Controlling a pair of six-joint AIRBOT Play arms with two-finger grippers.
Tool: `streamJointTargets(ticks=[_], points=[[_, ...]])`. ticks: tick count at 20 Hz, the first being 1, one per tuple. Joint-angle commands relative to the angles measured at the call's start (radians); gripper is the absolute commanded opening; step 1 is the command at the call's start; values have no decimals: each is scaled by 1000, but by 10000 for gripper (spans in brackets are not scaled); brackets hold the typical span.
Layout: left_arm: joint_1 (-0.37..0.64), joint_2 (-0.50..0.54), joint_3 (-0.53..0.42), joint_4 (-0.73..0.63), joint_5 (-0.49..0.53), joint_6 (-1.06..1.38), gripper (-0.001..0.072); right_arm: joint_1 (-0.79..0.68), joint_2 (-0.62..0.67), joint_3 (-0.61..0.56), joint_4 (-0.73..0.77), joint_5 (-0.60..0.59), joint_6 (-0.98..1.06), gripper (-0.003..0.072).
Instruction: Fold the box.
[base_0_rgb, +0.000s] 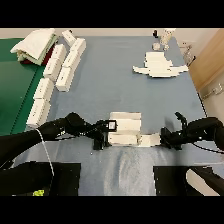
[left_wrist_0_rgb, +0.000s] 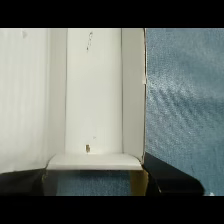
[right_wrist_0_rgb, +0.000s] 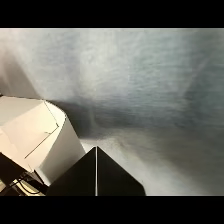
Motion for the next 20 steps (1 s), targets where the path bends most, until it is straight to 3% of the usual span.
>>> streamJointTargets(ticks=[1, 5, 7, 8, 10, 11, 14, 15, 20], points=[[0, 0, 0, 0, 0, 0, 462, 61, 0, -29, 47, 48, -29, -1], [0, 0, 0, 0, 0, 0, 462, 132, 8, 11, 92, 37, -38, 1], [0, 0, 0, 0, 0, 0, 462, 163, 38, 39, 95, 37, -35, 137], [0, 0, 0, 0, 0, 0, 462, 174, 53, 55, 94, 38, -35, 169], [0, 0, 0, 0, 0, 0, 462, 181, 72, 79, 95, 37, -26, 191], [0, 0, 0, 0, 0, 0, 462, 182, 76, 89, 95, 37, -24, 256], [0, 0, 0, 0, 0, 0, 462, 194, 77, 103, 101, 23, -24, 268], [0, 0, 0, 0, 0, 0, 462, 207, 77, 103, 104, 18, -24, 410], [0, 0, 0, 0, 0, 0, 462, 254, 75, 103, 116, 26, -24, 427]])
